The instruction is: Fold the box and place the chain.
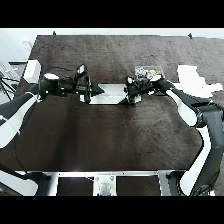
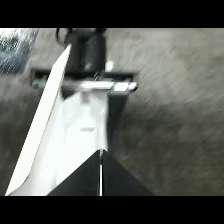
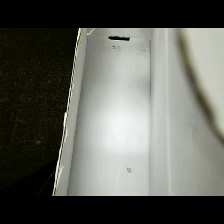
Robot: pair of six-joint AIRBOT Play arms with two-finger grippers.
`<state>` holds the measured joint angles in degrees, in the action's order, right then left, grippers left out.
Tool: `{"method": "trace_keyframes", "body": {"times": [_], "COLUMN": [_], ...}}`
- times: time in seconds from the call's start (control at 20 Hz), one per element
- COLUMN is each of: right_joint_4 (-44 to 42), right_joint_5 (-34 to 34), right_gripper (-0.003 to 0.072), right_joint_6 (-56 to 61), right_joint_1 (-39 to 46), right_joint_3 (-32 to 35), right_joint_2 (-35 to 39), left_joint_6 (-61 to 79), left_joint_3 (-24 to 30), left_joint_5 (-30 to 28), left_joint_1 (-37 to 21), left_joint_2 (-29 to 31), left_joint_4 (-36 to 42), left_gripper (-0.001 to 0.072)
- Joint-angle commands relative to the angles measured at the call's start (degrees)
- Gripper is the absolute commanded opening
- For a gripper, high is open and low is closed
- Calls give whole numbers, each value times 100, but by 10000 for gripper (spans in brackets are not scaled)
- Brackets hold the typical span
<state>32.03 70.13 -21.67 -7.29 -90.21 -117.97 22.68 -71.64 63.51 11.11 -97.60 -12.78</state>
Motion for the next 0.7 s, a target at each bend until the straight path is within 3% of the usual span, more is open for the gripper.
{"method": "trace_keyframes", "body": {"times": [0.0,0.25,0.45,0.65], "right_joint_4": [-2,-2,-2,-2], "right_joint_5": [0,0,0,0], "right_gripper": [581,581,581,581], "right_joint_6": [2,2,2,2], "right_joint_1": [0,0,0,0], "right_joint_3": [0,0,0,0], "right_joint_2": [-2,-2,-2,-2], "left_joint_6": [192,262,-22,-24], "left_joint_3": [125,-516,-1104,-1196], "left_joint_5": [-841,-1244,-1294,-1515], "left_joint_1": [177,175,175,177], "left_joint_2": [39,-199,-741,-944], "left_joint_4": [-72,-70,-103,-107], "left_gripper": [16,17,18,18]}}
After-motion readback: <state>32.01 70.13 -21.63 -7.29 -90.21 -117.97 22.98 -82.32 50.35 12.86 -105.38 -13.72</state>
